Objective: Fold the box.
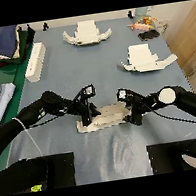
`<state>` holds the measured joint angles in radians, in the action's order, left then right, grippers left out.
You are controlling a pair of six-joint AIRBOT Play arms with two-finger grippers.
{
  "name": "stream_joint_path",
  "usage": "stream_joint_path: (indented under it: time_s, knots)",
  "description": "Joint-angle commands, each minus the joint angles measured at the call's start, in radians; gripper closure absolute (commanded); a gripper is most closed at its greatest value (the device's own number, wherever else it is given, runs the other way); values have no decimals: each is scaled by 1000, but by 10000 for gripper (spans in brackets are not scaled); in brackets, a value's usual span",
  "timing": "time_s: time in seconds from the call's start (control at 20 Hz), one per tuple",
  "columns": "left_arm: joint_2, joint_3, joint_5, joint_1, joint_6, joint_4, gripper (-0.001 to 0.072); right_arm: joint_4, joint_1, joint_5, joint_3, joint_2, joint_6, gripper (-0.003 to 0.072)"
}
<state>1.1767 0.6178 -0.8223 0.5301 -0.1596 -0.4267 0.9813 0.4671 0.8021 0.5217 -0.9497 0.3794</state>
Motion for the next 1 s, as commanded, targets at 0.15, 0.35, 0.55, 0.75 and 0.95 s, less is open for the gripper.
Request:
stream_joint_path:
  time_s: [0.15, 0.35, 0.55, 0.75, 0.95]
  knots:
    - [0, 0, 1, 0, 0, 0, 692, -115, -31, 85, -6, -56, -159, -29]
    - [0, 0, 2, 0, 0, 0, 693, -161, -31, 101, -36, -67, -149, -29]
    - [0, 0, 2, 0, 0, 0, 692, -163, -31, 75, -40, -67, -132, -29]
    - [0, 0, 2, 0, 0, 0, 692, -122, -31, 70, -39, -63, -114, -25]
    - [0, 0, 2, 0, 0, 0, 692, -126, -31, 73, -39, -63, -114, -19]
